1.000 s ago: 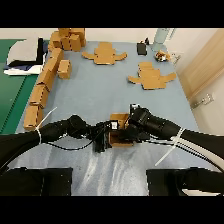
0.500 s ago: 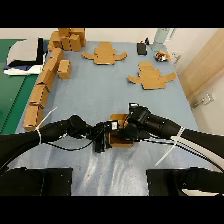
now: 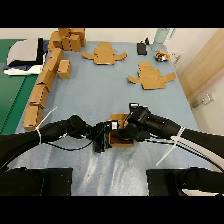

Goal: Fold the box.

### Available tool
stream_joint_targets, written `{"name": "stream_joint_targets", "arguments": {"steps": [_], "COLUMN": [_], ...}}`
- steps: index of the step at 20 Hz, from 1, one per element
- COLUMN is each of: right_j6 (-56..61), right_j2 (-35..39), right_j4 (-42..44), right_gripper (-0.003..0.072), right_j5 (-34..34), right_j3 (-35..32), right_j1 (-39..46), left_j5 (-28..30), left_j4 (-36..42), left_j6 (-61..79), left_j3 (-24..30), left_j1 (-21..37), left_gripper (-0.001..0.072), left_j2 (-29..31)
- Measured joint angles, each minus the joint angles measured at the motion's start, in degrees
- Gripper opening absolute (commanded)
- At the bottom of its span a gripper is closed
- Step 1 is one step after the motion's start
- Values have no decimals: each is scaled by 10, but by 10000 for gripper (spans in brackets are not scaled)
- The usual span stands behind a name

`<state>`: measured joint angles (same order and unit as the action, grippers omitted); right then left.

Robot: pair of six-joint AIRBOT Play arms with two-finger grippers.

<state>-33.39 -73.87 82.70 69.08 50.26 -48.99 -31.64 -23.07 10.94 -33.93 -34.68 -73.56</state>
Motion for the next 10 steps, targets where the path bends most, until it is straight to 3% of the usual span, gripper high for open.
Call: {"name": "stream_joint_targets", "arguments": {"steps": [2, 4, 5, 6, 10], "right_j6": [0, -1, -1, -1, -6], "right_j2": [0, 0, 0, 0, 0], "right_j4": [0, 0, 0, 0, 1], "right_gripper": [288, 139, 127, 21, 4], "right_j5": [0, 0, 0, 0, 0], "right_j3": [0, 0, 0, 0, 0], "right_j1": [0, 0, 0, 0, -1], "left_j5": [0, 0, 0, 0, 0], "left_j4": [0, 0, 0, 0, -2], "left_j6": [0, 1, 2, 2, 4], "left_j3": [0, 0, 0, 0, 0], "left_j1": [0, 0, 0, 0, 0], "left_gripper": [428, 429, 428, 429, 428], "left_j2": [0, 0, 0, 0, 0]}}
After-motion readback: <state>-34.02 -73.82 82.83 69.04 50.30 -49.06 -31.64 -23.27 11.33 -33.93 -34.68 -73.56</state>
